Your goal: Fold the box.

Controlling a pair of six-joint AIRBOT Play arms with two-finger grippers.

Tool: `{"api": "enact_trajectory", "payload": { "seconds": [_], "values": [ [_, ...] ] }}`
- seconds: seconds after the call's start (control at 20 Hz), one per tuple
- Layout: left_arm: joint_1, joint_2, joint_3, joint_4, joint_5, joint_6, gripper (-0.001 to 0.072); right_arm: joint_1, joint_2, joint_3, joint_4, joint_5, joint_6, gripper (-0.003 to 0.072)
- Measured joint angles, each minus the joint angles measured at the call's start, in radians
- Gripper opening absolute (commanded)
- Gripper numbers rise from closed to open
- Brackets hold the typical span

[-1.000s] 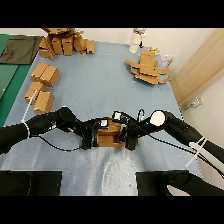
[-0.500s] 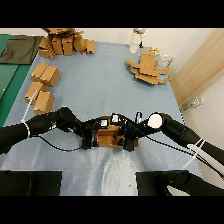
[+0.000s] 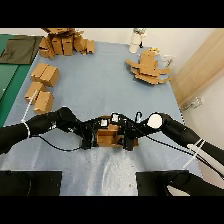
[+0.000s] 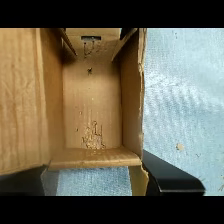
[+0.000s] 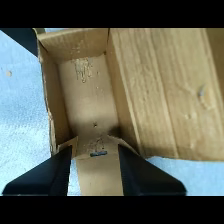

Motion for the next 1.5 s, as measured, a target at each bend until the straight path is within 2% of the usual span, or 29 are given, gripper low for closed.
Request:
{"api": "enact_trajectory", "payload": {
  "seconds": [0.05,0.1,0.15,0.4,0.7,0.8,0.95,1.15,1.5],
  "values": [
    [0.000,0.000,0.000,0.000,0.000,0.000,0.0315,0.000,0.000,0.000,-0.001,0.000,0.000,0.0200],
    [0.000,0.000,0.000,0.000,0.000,0.000,0.0315,0.000,0.000,0.000,-0.006,0.000,0.010,0.0052],
    [0.000,0.000,0.000,0.000,0.000,0.000,0.0315,0.000,0.001,0.000,-0.024,0.001,0.041,0.0006],
    [0.000,0.000,0.000,0.000,0.002,0.000,0.0314,-0.035,0.050,0.000,-0.334,0.019,0.441,0.0005],
    [0.000,0.000,0.000,0.000,0.001,0.000,0.0315,-0.190,0.192,-0.004,-0.533,0.132,0.926,0.0004],
    [0.000,0.000,0.000,0.000,0.001,0.000,0.0314,-0.242,0.212,-0.025,-0.518,0.163,1.020,0.0004],
    [0.000,0.000,0.000,0.000,0.000,0.000,0.0314,-0.277,0.218,-0.095,-0.381,0.162,1.085,0.0003],
    [0.000,0.000,0.000,0.000,0.000,0.000,0.0314,-0.293,0.208,-0.200,-0.156,0.063,1.080,0.0003],
    [0.000,0.000,0.000,0.000,0.000,0.000,0.0314,-0.298,0.195,-0.249,-0.025,-0.002,1.062,0.0003]
  ]
}}
